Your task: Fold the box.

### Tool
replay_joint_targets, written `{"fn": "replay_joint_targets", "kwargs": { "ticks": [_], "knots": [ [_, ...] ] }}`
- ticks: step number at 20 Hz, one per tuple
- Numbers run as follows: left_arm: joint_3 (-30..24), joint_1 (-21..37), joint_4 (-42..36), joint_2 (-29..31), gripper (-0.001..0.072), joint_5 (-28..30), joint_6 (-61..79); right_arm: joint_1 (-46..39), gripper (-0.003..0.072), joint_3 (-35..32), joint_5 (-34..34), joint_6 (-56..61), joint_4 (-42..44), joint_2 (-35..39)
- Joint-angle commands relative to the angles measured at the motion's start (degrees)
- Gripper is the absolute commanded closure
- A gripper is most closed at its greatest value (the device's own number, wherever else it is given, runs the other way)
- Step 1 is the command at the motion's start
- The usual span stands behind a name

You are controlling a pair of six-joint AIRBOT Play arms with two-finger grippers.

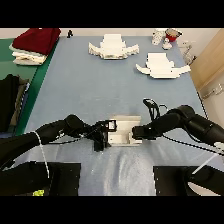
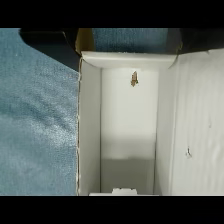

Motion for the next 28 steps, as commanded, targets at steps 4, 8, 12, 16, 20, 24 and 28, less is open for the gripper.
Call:
{"fn": "replay_joint_targets", "kwargs": {
  "ticks": [4, 8, 12, 16, 20, 24, 28],
  "knots": [
    [0.00, 0.00, 0.02, -0.02, 0.0254, 0.00, 0.00, 11.91, 0.0241, 8.74, -5.07, 25.53, -17.66, -10.36],
    [0.00, 0.00, 0.02, -0.02, 0.0254, 0.00, 0.00, 13.70, 0.0243, 10.43, -4.96, 29.97, -20.26, -14.34],
    [0.00, 0.00, 0.02, -0.02, 0.0254, 0.02, 0.00, 13.70, 0.0298, 10.43, -4.96, 30.56, -20.26, -16.24],
    [0.00, 0.00, 0.02, -0.02, 0.0254, 0.02, 0.00, 13.70, 0.0680, 10.43, -4.96, 30.69, -20.26, -16.24],
    [0.00, 0.00, 0.02, -0.02, 0.0254, 0.02, 0.00, 13.70, 0.0681, 10.43, -4.96, 30.69, -20.26, -16.24],
    [0.00, 0.00, 0.02, -0.02, 0.0254, 0.00, 0.00, 13.70, 0.0681, 10.45, -5.03, 30.64, -20.24, -16.11],
    [0.00, 0.00, 0.02, -0.02, 0.0254, 0.00, 0.00, 13.66, 0.0227, 11.21, -8.57, 30.47, -20.35, -15.54]
  ]
}}
